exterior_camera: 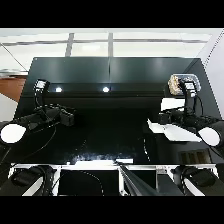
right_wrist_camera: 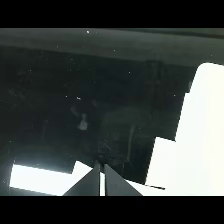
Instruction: Fold the box and place the chain.
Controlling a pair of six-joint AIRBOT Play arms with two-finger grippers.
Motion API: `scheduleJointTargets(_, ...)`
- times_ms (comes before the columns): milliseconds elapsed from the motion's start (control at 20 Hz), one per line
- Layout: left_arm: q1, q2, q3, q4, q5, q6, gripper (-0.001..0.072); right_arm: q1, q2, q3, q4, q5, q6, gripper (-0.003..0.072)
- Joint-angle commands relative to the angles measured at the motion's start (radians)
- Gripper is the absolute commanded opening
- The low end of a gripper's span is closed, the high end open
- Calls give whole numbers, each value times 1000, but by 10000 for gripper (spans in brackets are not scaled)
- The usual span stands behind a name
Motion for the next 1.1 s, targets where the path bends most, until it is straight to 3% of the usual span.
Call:
scheduleJointTargets(0, 0, 1, 0, 0, 0, 0, 32, 0, 1, -1, 0, 0, 0, 42)
scheduleJointTargets(700, 0, 1, 0, 0, 6, 0, 32, 0, 1, -1, 0, 0, 0, 42)
scheduleJointTargets(900, 0, -8, -1, -23, 135, 0, 32, 0, 1, -1, 1, -3, 1, 42)
scheduleJointTargets(1000, 0, -11, -1, -30, 173, 0, 34, -2, 1, -1, -29, -96, 1, 46)
scheduleJointTargets(1050, 0, -11, -1, -31, 191, -1, 64, -2, 0, -1, -49, -155, 0, 307)
